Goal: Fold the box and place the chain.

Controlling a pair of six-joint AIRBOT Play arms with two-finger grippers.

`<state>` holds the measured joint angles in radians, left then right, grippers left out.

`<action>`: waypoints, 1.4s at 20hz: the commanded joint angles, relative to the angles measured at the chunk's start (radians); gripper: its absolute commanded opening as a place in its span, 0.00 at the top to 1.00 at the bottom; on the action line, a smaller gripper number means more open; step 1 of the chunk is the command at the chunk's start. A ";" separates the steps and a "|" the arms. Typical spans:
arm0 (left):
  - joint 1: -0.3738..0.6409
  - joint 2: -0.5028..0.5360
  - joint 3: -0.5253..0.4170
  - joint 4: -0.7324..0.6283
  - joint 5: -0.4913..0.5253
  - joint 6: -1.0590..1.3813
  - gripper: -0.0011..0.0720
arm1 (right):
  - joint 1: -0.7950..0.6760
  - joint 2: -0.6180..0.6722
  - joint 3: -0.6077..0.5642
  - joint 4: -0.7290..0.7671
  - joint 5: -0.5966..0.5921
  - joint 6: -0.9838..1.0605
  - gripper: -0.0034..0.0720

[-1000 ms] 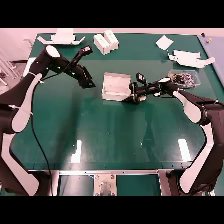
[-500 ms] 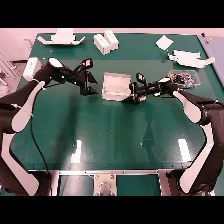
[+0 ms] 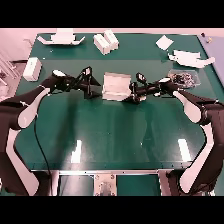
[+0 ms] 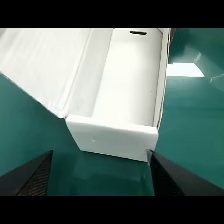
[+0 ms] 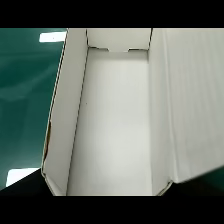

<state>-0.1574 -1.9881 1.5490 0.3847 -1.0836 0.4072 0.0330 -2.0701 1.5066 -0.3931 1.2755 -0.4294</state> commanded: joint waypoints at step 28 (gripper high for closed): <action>0.005 -0.013 0.048 0.111 -0.061 -0.032 0.00 | 0.001 0.000 0.000 0.000 0.000 0.000 0.22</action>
<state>-0.1524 -2.0006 1.5959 0.5175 -1.1564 0.3573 0.0341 -2.0701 1.5066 -0.3943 1.2747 -0.4297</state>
